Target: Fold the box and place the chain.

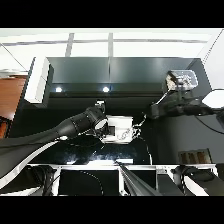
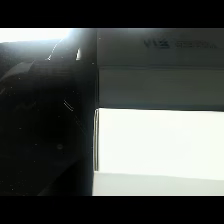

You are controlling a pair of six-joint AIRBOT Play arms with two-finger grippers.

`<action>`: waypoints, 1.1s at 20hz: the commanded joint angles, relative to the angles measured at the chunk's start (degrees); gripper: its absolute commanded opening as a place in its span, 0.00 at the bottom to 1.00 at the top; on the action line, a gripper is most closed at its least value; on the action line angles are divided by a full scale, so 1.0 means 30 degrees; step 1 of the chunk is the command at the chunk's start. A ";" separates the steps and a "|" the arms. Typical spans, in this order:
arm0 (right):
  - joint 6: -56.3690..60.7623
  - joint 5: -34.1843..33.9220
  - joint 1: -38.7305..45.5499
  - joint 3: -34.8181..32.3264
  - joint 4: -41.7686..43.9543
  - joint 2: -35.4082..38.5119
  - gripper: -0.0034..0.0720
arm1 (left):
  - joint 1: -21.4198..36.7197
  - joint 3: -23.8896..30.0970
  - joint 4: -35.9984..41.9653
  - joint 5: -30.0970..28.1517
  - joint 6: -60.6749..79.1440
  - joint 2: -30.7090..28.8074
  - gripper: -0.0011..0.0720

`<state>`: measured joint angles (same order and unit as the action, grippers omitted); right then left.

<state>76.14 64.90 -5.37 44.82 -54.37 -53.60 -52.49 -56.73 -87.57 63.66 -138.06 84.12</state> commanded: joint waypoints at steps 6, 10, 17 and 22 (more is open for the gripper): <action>0.4597 -0.7439 0.4044 0.0073 -0.6091 -0.3810 0.99 | 0.0015 0.0000 0.0000 0.0000 0.0000 0.0000 0.06; 0.7191 -1.1227 0.4022 0.1115 -0.5209 -0.6768 0.99 | 0.0015 0.0000 0.0000 0.0000 0.0000 0.0000 0.06; 0.7104 -1.1256 0.4007 0.3687 -0.3096 -1.0688 0.98 | 0.0015 0.0000 0.0000 0.0022 0.0007 0.0000 0.06; 0.7104 -1.1001 0.4007 0.4146 -0.2725 -1.1395 0.79 | 0.0015 0.0000 0.0000 0.0022 0.0000 0.0000 0.06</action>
